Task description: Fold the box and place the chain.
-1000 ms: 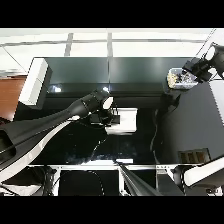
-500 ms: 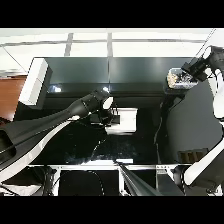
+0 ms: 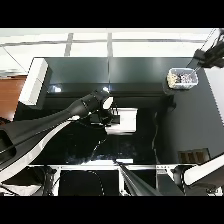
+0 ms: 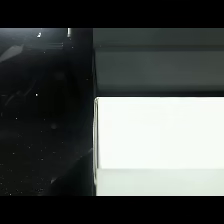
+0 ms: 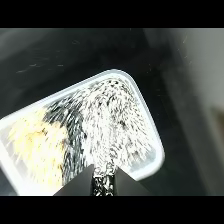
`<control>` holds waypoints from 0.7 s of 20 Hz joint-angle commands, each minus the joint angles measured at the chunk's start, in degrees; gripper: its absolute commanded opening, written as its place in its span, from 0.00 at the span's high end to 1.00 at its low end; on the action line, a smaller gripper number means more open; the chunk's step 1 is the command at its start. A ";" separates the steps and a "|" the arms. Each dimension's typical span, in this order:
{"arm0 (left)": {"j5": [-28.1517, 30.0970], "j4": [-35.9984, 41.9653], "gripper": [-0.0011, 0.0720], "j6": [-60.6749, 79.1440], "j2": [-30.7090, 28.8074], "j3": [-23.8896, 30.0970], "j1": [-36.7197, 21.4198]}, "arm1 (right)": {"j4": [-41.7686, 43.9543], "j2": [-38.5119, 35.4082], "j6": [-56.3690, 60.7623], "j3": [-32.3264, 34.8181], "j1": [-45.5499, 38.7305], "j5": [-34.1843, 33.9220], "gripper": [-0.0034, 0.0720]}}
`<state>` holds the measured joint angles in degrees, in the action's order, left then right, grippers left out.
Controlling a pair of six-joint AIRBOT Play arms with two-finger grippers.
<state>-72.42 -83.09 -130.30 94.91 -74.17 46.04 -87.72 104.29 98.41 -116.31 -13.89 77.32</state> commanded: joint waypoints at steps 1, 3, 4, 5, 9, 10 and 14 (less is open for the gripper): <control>0.09 -0.04 0.94 0.02 0.00 -0.04 -0.02 | 6.45 -11.43 -7.28 0.46 0.42 0.22 0.94; 0.39 -0.28 0.94 0.02 0.00 -0.07 -0.02 | 12.04 -17.20 -8.85 0.48 0.59 0.00 0.94; 0.39 -0.26 0.94 0.02 0.00 -0.07 -0.02 | 15.19 -19.87 -9.40 0.50 0.57 0.02 0.94; 0.37 -0.26 0.94 0.00 0.00 -0.07 -0.02 | 17.59 -22.16 -9.75 0.50 0.61 0.02 0.94; 0.44 -0.26 0.94 0.02 0.00 -0.07 -0.02 | 26.84 -30.16 -10.95 0.52 2.60 3.13 0.94; 0.61 -0.28 0.94 0.02 0.00 -0.07 -0.02 | 29.27 -32.04 -10.86 1.42 3.74 3.85 0.94; 0.63 -0.46 0.94 0.02 0.00 -0.07 -0.02 | 30.71 -40.59 -11.23 12.94 11.19 8.68 0.94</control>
<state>-72.05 -83.37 -130.28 94.91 -74.17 46.04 -60.47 69.49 87.99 -109.73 -6.98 82.15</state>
